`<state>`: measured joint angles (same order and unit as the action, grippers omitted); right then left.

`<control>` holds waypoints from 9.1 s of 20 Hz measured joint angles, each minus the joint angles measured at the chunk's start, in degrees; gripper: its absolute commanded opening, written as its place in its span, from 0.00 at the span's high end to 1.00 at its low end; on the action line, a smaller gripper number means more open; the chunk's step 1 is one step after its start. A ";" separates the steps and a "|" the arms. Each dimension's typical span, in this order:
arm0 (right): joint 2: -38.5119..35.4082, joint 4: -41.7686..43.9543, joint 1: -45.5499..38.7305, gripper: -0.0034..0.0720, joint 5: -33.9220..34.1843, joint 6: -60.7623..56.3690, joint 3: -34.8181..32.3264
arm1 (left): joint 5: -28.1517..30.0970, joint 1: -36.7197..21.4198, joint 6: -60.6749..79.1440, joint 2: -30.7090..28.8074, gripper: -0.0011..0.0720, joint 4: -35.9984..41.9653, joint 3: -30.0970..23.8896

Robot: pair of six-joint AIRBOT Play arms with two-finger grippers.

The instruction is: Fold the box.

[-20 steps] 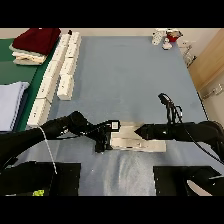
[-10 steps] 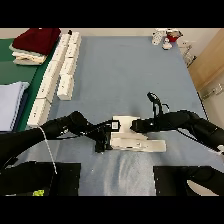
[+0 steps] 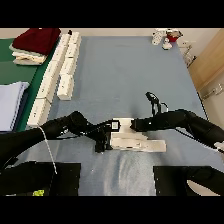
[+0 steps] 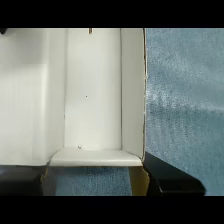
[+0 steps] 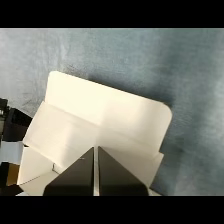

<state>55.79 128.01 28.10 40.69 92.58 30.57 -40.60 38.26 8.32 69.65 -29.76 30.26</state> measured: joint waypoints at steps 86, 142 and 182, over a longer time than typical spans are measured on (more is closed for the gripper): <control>-14.40 -9.29 3.02 0.22 8.15 60.19 -8.04 | 0.00 0.00 0.00 0.00 0.50 0.02 0.00; 2.25 0.79 -34.77 0.91 31.39 6.12 -8.66 | 0.02 0.00 0.00 0.00 0.50 0.00 0.00; 10.43 -36.70 22.25 0.42 24.00 -51.01 12.98 | 0.02 0.00 0.00 0.00 0.50 0.00 0.00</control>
<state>66.22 91.31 50.35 64.69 41.56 43.55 -40.58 38.26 8.32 69.65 -29.76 30.26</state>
